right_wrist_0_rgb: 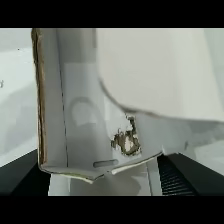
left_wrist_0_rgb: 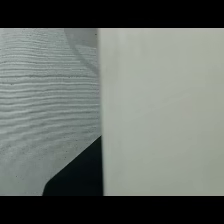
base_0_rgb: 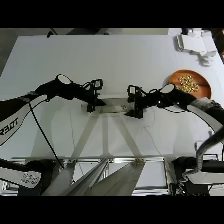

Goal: Fold the box and place the chain.

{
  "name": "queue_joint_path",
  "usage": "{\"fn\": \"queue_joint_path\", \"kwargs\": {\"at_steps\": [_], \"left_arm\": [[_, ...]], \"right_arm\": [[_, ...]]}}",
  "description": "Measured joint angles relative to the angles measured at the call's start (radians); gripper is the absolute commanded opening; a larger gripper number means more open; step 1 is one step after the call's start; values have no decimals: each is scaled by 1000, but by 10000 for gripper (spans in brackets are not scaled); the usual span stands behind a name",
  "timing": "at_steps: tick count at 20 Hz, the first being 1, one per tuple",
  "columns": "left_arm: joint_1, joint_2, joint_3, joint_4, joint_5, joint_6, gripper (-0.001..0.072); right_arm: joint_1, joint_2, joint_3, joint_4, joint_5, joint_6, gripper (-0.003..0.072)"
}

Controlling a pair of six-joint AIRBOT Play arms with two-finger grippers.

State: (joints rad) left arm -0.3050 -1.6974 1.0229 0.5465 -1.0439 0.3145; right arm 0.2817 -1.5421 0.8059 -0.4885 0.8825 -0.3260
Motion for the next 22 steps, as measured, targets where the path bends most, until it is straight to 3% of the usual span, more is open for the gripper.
{"fn": "queue_joint_path", "kwargs": {"at_steps": [7, 8, 10, 22], "left_arm": [[0, 0, 0, 0, 0, 0, 8], [0, 0, 0, 0, 0, 0, 8], [0, 0, 0, 0, 0, 0, 8], [0, 0, 0, 0, -1, 0, 8]], "right_arm": [[3, -55, 8, 60, 21, -38, 636], [7, -58, 8, 61, 20, -39, 614], [16, -62, 10, 56, 16, -43, 454], [38, -64, 11, 26, 17, -49, 449]]}}
